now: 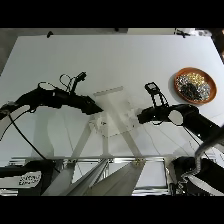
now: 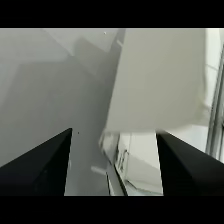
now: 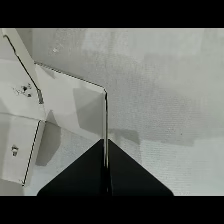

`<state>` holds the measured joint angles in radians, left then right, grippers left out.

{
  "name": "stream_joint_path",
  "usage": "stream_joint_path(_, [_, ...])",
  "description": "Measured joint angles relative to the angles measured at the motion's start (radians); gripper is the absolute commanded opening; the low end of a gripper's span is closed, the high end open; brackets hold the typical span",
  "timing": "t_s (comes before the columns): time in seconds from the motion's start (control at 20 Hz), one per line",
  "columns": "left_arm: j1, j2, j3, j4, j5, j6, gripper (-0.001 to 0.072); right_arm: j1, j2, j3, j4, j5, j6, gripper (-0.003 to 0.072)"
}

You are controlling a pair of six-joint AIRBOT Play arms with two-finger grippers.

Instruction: Fold the box and place the chain.

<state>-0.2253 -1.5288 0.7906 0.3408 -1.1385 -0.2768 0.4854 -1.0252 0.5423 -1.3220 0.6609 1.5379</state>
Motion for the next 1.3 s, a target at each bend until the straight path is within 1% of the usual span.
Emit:
stream_joint_path(0.05, [-0.019,-0.011,0.0,-0.011,0.017,0.013,0.0448,0.0,0.0,0.0,0.001,0.0,0.0,0.001])
stream_joint_path(0.1, [-0.038,-0.021,0.0,-0.02,0.034,0.023,0.0259,0.0,0.0,0.0,0.001,0.0,0.0,0.001])
stream_joint_path(0.15, [-0.055,-0.028,0.0,-0.021,0.048,0.032,0.0107,0.0,0.0,0.0,0.002,0.0,0.001,0.001])
stream_joint_path(0.25, [-0.082,-0.037,0.0,-0.025,0.071,0.049,0.0004,0.0,0.0,0.0,0.006,0.0,0.003,0.001])
stream_joint_path(0.5, [-0.105,-0.024,0.0,-0.022,0.093,0.093,0.0003,0.0,0.012,0.001,0.032,0.013,0.003,0.0012])
stream_joint_path(0.55, [-0.106,-0.011,0.0,-0.019,0.083,0.11,0.0003,0.0,0.024,0.003,0.036,0.027,0.003,0.0034])
stream_joint_path(0.65, [-0.108,0.023,0.0,-0.026,0.053,0.152,0.0002,0.0,0.06,0.017,0.041,0.08,0.003,0.0181])
stream_joint_path(0.7, [-0.109,0.041,0.0,-0.02,0.021,0.173,0.0002,0.0,0.083,0.028,0.035,0.116,0.003,0.0232])
stream_joint_path(0.9, [-0.129,0.102,0.0,0.068,-0.116,0.202,-0.0001,0.0,0.231,0.08,-0.005,0.285,0.003,0.0238])
stream_joint_path(1.0, [-0.159,0.118,0.0,0.109,-0.149,0.2,-0.0001,0.0,0.326,0.094,-0.033,0.365,0.003,0.0238])
stream_joint_path(1.1, [-0.207,0.127,-0.001,0.128,-0.129,0.219,0.0,0.0,0.417,0.1,-0.06,0.431,0.003,0.0238])
stream_joint_path(1.2, [-0.261,0.13,-0.001,0.126,-0.05,0.259,0.0002,0.0,0.489,0.105,-0.082,0.482,0.008,0.0238])
stream_joint_path(1.3, [-0.304,0.122,-0.001,0.079,0.031,0.327,0.0002,0.0,0.532,0.106,-0.093,0.517,0.018,0.0238])
